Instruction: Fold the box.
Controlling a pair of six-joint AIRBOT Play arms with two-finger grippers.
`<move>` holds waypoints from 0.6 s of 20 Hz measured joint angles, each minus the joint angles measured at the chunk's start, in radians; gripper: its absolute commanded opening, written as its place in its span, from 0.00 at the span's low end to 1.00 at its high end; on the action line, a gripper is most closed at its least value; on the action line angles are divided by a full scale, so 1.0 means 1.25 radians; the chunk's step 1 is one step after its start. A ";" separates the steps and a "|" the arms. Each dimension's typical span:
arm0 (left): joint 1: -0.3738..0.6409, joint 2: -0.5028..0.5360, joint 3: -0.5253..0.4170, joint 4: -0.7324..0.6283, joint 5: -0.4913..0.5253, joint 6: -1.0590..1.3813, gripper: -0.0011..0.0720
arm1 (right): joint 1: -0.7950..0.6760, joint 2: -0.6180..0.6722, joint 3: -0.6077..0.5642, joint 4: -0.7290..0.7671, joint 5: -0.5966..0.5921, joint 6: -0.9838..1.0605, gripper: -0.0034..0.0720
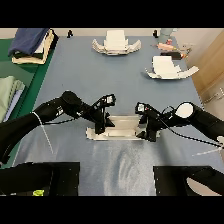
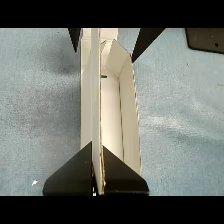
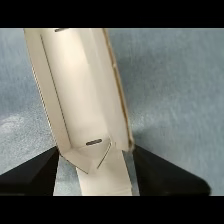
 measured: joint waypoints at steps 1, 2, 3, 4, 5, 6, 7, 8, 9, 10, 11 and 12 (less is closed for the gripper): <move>0.000 0.000 0.000 0.000 0.000 0.000 0.04 | -0.002 -0.006 0.000 0.004 -0.002 -0.017 1.00; 0.000 0.000 0.000 0.000 0.000 0.000 0.04 | -0.003 -0.011 0.000 0.007 -0.004 -0.030 1.00; 0.000 0.000 0.000 0.000 0.000 0.000 0.04 | -0.005 -0.013 0.000 0.007 -0.006 -0.037 1.00; 0.000 0.000 0.000 0.000 0.000 0.000 0.04 | -0.005 -0.015 0.000 0.006 -0.007 -0.040 1.00; 0.000 0.000 0.000 0.000 0.000 0.000 0.04 | -0.005 -0.016 0.000 0.005 -0.008 -0.043 1.00; 0.000 0.000 0.000 0.000 0.000 0.000 0.04 | -0.006 -0.017 0.000 0.003 -0.008 -0.044 0.98; 0.000 0.000 0.000 0.000 0.000 0.000 0.04 | -0.006 -0.017 0.000 0.002 -0.007 -0.045 0.98; 0.000 0.000 0.000 0.000 0.000 0.000 0.04 | -0.006 -0.018 0.000 0.001 -0.004 -0.047 0.98; 0.000 0.000 0.000 0.000 0.000 0.000 0.04 | -0.006 -0.020 0.000 0.000 -0.001 -0.049 0.98; 0.000 0.000 0.000 0.000 0.000 0.000 0.04 | -0.006 -0.024 0.000 0.002 -0.001 -0.053 0.98; 0.000 0.000 0.000 0.000 0.000 0.000 0.04 | -0.006 -0.028 0.000 0.007 -0.001 -0.060 0.98; 0.000 0.000 0.000 0.000 0.000 0.000 0.04 | -0.006 -0.033 0.000 0.013 -0.001 -0.065 0.98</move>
